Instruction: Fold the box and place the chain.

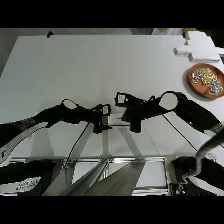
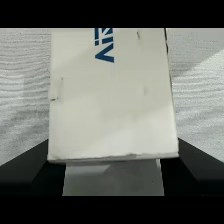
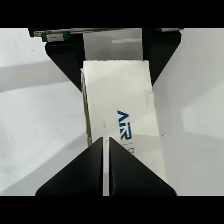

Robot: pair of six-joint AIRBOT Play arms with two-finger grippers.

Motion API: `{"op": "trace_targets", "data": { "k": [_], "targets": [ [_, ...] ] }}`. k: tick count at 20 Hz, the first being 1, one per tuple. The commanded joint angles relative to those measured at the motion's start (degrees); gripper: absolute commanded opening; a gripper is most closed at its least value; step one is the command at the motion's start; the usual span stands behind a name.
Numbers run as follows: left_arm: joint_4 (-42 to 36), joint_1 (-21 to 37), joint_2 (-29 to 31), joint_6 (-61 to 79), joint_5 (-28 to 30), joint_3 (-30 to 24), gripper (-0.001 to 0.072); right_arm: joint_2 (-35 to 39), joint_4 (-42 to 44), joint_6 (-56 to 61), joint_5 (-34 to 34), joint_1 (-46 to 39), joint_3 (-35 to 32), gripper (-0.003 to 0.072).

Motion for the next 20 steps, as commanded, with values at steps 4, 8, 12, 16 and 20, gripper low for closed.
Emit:
{"op": "trace_targets", "data": {
  "k": [4,8,12,16,20],
  "targets": [
    [0.0,0.0,0.0,0.0,0.1,0.0,0.0136,-3.1,3.7,1.7,3.0,-0.8,-0.7,0.0020],
    [0.0,0.0,0.0,0.0,0.1,0.0,0.0136,-3.7,3.2,1.5,3.4,-0.2,-0.9,0.0020],
    [0.0,0.0,0.0,0.0,0.1,0.0,0.0136,-4.1,3.3,1.5,2.4,-0.2,-0.9,0.0020],
    [0.0,0.0,0.0,0.0,0.1,0.0,0.0136,-1.8,8.1,-1.3,2.5,-0.2,-0.8,0.0020],
    [0.0,0.0,0.0,0.0,0.1,0.0,0.0136,-0.7,6.4,-1.6,-0.9,-1.1,-0.8,0.0020]
  ]
}}
